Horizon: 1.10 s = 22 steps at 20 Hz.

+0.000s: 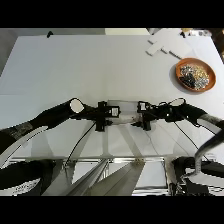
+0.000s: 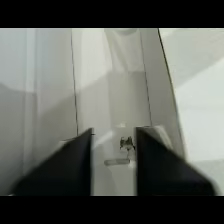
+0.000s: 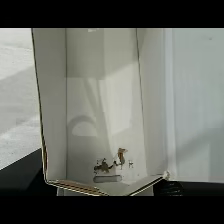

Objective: Fold the box and place the chain.

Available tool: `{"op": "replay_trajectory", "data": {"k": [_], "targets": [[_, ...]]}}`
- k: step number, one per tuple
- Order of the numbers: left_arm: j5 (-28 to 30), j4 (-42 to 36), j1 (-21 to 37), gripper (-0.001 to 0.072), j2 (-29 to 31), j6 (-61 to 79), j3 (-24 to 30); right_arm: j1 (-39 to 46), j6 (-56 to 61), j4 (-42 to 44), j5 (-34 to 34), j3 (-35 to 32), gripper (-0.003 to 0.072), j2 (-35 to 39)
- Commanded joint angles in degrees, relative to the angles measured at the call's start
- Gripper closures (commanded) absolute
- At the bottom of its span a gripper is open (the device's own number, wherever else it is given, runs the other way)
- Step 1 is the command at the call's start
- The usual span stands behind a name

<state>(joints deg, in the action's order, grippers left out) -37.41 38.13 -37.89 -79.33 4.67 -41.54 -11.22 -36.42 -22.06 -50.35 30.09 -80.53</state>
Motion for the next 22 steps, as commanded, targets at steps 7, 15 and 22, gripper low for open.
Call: {"op": "replay_trajectory", "data": {"k": [7, 15, 22], "targets": [[-16.59, 25.42, 9.03, 0.0707, 18.75, -47.36, -0.02, -0.02, 0.11, 0.02, 0.00, 0.02, 0.0273, 0.04], [-23.06, 22.95, 21.49, 0.0706, 14.01, -78.82, 1.55, -0.02, 0.09, 0.02, 0.00, 0.02, 0.0273, 0.04], [-19.30, 10.69, 18.12, 0.0701, 0.81, -73.48, 1.53, -0.02, 0.09, 0.02, 0.00, 0.02, 0.0273, 0.04]]}}
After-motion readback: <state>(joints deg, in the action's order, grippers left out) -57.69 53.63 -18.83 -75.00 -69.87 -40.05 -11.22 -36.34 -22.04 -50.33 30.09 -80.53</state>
